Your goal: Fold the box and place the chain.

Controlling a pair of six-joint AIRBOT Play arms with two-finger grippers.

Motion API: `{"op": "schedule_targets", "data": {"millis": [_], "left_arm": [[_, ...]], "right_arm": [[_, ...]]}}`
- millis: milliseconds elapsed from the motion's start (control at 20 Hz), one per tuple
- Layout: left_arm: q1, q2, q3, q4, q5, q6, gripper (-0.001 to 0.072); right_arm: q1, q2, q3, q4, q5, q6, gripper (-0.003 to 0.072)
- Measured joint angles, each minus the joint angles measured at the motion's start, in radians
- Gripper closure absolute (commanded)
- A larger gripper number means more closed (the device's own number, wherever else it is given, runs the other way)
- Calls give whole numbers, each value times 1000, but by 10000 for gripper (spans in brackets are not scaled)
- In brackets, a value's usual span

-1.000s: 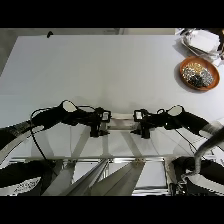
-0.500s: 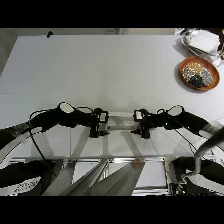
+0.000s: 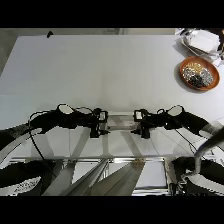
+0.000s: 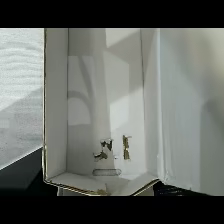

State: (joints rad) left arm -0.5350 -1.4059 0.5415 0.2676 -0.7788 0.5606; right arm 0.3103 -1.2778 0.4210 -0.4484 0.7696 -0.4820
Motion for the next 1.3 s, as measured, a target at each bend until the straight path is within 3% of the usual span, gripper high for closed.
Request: {"op": "schedule_targets", "data": {"millis": [100,150,1300], "left_arm": [[0,1,-5,-3,0,2,443],[0,1,-6,-3,1,3,455],[-1,2,-10,2,2,3,451]], "right_arm": [[0,0,0,0,0,0,290],[0,0,0,0,0,0,290],[0,0,0,1,9,2,290]]}}
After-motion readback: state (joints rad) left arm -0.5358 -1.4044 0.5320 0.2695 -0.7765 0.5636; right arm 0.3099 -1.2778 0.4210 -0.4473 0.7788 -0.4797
